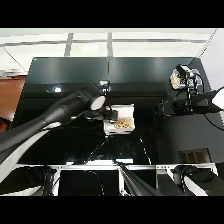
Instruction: Fold the box and place the chain.
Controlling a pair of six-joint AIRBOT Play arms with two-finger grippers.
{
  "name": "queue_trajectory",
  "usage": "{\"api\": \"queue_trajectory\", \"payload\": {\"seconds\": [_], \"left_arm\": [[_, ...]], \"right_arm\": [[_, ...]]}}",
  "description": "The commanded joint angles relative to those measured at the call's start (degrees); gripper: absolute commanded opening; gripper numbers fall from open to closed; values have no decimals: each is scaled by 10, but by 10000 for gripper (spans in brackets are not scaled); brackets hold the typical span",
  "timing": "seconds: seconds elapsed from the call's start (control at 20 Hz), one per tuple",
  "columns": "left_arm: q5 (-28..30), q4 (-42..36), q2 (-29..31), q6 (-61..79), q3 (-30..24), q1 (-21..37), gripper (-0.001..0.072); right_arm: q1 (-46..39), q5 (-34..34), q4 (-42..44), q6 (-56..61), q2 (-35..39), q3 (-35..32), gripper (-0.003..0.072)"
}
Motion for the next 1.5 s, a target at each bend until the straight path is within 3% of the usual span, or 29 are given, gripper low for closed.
{"api": "queue_trajectory", "payload": {"seconds": [0.0,0.05,0.15,0.25,0.3,0.35,0.5,0.6,0.7,0.8,0.95,1.45], "left_arm": [[-6,91,114,59,-63,48,711],[12,79,152,48,-110,97,711],[101,-60,207,68,-221,217,710],[196,-354,218,339,-325,313,710],[203,-490,208,516,-358,339,710],[202,-560,195,674,-376,347,710],[190,-573,155,1045,-384,309,714],[186,-572,144,1226,-384,268,718],[226,-567,141,1338,-384,225,718],[285,-556,136,1346,-381,197,718],[276,-612,94,1326,-372,214,717],[267,-614,26,1346,-333,207,717]], "right_arm": [[0,-3,-1,-1,0,0,371],[0,-9,-1,-1,0,0,371],[0,-38,2,0,0,-5,371],[0,-67,3,0,0,-17,371],[0,-75,3,0,0,-23,372],[0,-80,3,0,0,-27,371],[0,-80,3,3,0,-42,371],[0,-77,3,16,0,-46,371],[0,-77,4,20,0,-47,371],[0,-78,4,24,0,-47,371],[0,-79,4,24,0,-47,372],[0,-78,6,24,0,-47,371]]}}
